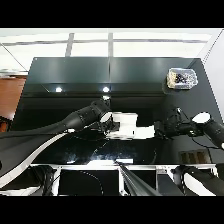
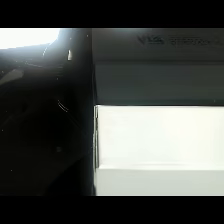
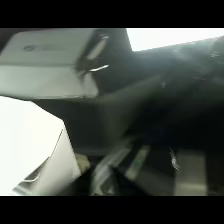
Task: Fold the box and place the chain.
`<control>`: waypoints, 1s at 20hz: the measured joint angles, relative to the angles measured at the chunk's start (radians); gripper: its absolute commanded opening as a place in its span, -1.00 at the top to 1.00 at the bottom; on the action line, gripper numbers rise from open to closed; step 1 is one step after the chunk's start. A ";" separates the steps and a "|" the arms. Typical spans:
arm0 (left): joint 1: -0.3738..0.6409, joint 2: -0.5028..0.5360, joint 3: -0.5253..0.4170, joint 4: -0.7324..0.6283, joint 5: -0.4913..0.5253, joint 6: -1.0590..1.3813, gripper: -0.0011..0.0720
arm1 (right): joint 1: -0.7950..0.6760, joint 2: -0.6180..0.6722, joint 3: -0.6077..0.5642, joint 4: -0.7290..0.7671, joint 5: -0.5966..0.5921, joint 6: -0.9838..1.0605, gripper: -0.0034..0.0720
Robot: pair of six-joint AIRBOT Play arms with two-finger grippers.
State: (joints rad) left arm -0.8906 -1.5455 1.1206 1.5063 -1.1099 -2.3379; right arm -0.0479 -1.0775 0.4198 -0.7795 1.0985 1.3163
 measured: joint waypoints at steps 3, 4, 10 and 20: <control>0.000 0.000 0.000 0.000 0.000 0.000 0.88 | 0.040 -0.009 0.001 0.049 -0.002 -0.030 -0.87; 0.000 0.000 0.000 0.000 0.000 0.000 0.88 | 0.047 -0.011 0.002 0.052 0.006 -0.045 -0.88; 0.000 0.000 0.000 0.000 0.000 0.000 0.88 | 0.066 -0.013 0.018 0.084 0.069 -0.111 -0.96; 0.000 0.000 0.000 0.000 0.000 -0.001 0.88 | 0.188 -0.013 0.074 0.184 0.035 -0.134 -0.80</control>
State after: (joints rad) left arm -0.8906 -1.5455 1.1206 1.5063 -1.1103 -2.3386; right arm 0.1402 -1.0901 0.4942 -0.5957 1.1336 1.1824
